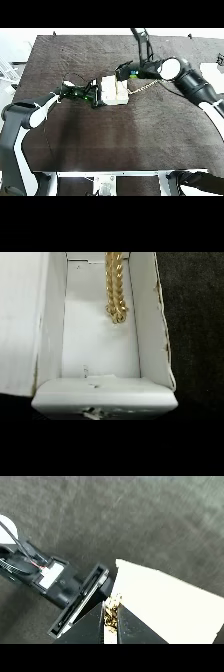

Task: Fold the box and place the chain.

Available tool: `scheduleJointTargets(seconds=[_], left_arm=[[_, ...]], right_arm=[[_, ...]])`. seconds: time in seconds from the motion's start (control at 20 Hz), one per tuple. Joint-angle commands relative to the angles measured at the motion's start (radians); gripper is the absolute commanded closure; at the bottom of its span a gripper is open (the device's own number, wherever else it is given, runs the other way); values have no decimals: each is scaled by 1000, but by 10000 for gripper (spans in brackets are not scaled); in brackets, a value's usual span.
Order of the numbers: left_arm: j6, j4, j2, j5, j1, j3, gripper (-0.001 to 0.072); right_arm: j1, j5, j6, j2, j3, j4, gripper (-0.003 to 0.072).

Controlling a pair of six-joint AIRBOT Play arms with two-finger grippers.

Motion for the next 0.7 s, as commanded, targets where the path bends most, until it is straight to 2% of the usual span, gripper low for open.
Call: scheduleJointTargets(seconds=[0.0,0.1,0.2,0.25,0.35,0.5,0.65], left_arm=[[0,0,1,0,0,0,407],[0,0,1,0,0,0,407],[0,0,1,0,0,0,407],[0,0,1,0,0,0,408],[0,0,1,-1,0,0,407],[0,0,1,-1,0,0,407],[0,0,1,-1,0,0,407]], right_arm=[[10,-61,-3,-71,-45,24,679],[12,-61,-4,-110,-53,20,657],[11,-58,-4,-122,-56,16,319],[11,-58,-18,-119,-55,8,280],[8,-58,-30,-103,-55,-11,279],[-32,-27,-20,-56,-56,-145,278],[-154,-8,37,-43,-72,-202,264]])
